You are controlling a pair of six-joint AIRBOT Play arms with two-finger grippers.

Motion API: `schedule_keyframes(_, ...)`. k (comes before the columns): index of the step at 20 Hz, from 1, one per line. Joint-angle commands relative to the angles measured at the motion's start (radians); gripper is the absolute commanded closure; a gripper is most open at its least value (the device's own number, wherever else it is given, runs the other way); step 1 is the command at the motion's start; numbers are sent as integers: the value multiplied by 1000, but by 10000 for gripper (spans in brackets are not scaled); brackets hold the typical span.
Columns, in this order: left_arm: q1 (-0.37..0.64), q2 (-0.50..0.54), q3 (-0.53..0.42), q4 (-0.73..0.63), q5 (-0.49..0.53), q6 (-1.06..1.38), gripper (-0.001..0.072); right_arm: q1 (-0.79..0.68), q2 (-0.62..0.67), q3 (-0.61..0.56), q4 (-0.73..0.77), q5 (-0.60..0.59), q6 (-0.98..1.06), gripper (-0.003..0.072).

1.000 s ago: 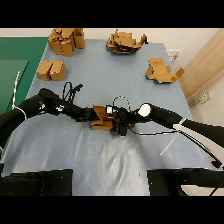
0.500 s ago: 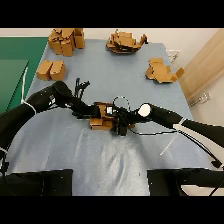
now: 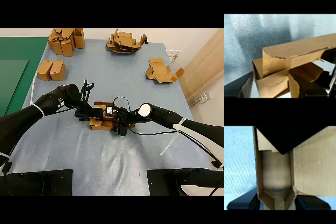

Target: Fold the box.

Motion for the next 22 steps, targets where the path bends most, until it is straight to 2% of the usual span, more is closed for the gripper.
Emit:
schedule_keyframes(1, -11, 0, 2, 69, -6, -68, 129, 0, 0, 0, 0, 0, 0, 299)
schedule_keyframes(6, -13, 2, 19, 14, -9, -23, 128, 0, 0, 0, 0, 0, 0, 299)
schedule_keyframes(10, -13, 2, 45, -164, 11, 114, 128, 0, 0, 0, 0, 0, 0, 299)
schedule_keyframes(13, -13, 1, 45, -238, 9, 194, 128, 0, 0, 0, 0, 0, 0, 299)
schedule_keyframes(16, -13, 0, 44, -282, 10, 233, 128, 0, 0, 0, 0, 0, 0, 299)
schedule_keyframes(21, -5, -7, 35, -272, 11, 243, 132, 0, 0, 0, 0, 0, 0, 299)
schedule_keyframes(22, -5, -15, 35, -260, 11, 238, 258, 0, 0, 0, 0, 0, 0, 299)
